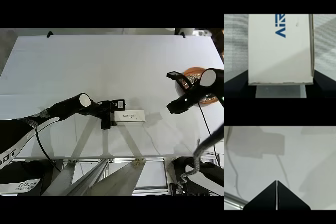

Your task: Fold the box and place the chain.

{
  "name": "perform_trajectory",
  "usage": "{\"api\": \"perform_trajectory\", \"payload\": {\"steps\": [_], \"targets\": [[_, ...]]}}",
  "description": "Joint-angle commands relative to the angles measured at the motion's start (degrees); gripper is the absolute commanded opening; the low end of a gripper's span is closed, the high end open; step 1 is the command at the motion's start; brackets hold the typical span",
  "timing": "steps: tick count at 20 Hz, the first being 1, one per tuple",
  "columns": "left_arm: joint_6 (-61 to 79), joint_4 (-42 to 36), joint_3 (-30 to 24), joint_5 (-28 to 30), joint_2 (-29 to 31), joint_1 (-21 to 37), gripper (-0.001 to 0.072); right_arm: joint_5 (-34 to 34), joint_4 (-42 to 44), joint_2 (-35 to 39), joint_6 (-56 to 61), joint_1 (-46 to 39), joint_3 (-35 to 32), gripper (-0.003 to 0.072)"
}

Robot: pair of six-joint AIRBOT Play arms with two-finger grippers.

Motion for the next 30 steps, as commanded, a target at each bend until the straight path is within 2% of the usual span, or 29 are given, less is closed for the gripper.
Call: {"api": "perform_trajectory", "payload": {"steps": [1,6,15,16,17,18,21,24,26,30], "targets": [[0.0,0.0,0.0,0.0,0.0,0.0,0.0392,0.5,1.6,-4.5,-0.4,-3.5,0.5,0.0009],[0.0,-0.1,0.0,-0.5,0.0,0.0,0.0392,0.7,1.9,-4.4,-0.4,-3.5,0.5,0.0009],[0.0,-0.1,0.0,-8.0,0.0,0.0,0.0391,0.7,1.9,-4.4,-0.4,-3.5,0.5,0.0009],[0.0,0.0,0.0,-7.9,0.0,0.0,0.0331,0.7,1.9,-4.4,-0.4,-3.5,0.5,0.0009],[-0.2,0.0,0.0,-7.1,0.1,0.1,0.0072,0.7,1.9,-4.4,-0.4,-3.5,0.5,0.0009],[-0.3,0.1,0.0,-6.7,0.6,0.3,0.0005,0.7,1.9,-4.4,-0.4,-3.5,0.5,0.0009],[-11.4,2.1,0.0,-6.2,5.4,2.1,0.0005,0.7,1.9,-4.4,-0.4,-3.5,0.5,0.0009],[-31.9,17.4,0.0,-5.4,13.4,7.5,0.0004,0.7,1.9,-4.4,-0.4,-3.5,0.5,0.0009],[-45.5,27.1,0.0,-4.9,18.3,13.9,0.0004,0.7,1.9,-4.4,-0.4,-3.5,0.5,0.0009],[-56.0,30.1,0.0,-5.2,22.9,30.7,0.0003,0.7,1.9,-4.4,-0.4,-3.5,0.5,0.0009]]}}
